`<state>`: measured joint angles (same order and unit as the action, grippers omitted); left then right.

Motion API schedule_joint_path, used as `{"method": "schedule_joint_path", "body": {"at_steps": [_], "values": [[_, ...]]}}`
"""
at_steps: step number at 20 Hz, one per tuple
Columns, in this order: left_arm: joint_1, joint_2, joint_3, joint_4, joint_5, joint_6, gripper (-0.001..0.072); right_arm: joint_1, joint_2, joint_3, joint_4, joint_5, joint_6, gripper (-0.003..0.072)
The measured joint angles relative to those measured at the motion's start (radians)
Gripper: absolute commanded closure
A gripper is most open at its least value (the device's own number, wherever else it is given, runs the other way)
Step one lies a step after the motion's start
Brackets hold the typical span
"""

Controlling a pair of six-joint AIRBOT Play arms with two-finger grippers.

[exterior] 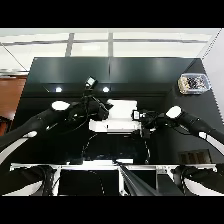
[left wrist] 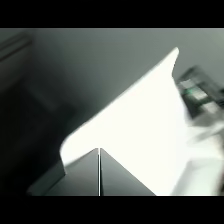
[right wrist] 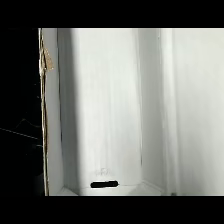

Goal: Fold the box and place the chain.

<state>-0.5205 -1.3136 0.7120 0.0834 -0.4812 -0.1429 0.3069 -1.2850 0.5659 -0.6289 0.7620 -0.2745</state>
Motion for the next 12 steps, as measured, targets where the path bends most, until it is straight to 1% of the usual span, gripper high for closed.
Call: {"method": "schedule_joint_path", "body": {"at_steps": [2, 5, 7, 9, 12], "values": [[0.003, -0.062, 0.048, 0.12, -0.029, -0.078, 0.068, 0.0, 0.0, 0.0, 0.0, 0.0, 0.0, 0.0342], [0.005, -0.138, 0.122, 0.352, -0.116, -0.241, 0.068, 0.0, 0.0, 0.0, 0.0, 0.0, 0.0, 0.0341], [0.006, -0.17, 0.16, 0.471, -0.172, -0.323, 0.068, 0.0, 0.0, 0.0, 0.0, -0.001, 0.0, 0.0341], [0.01, -0.185, 0.193, 0.544, -0.214, -0.369, 0.068, 0.0, 0.0, 0.0, 0.0, -0.001, -0.001, 0.0341], [0.042, -0.179, 0.248, 0.609, -0.293, -0.407, 0.0682, 0.0, 0.0, 0.0, 0.0, -0.001, -0.001, 0.0342]]}}
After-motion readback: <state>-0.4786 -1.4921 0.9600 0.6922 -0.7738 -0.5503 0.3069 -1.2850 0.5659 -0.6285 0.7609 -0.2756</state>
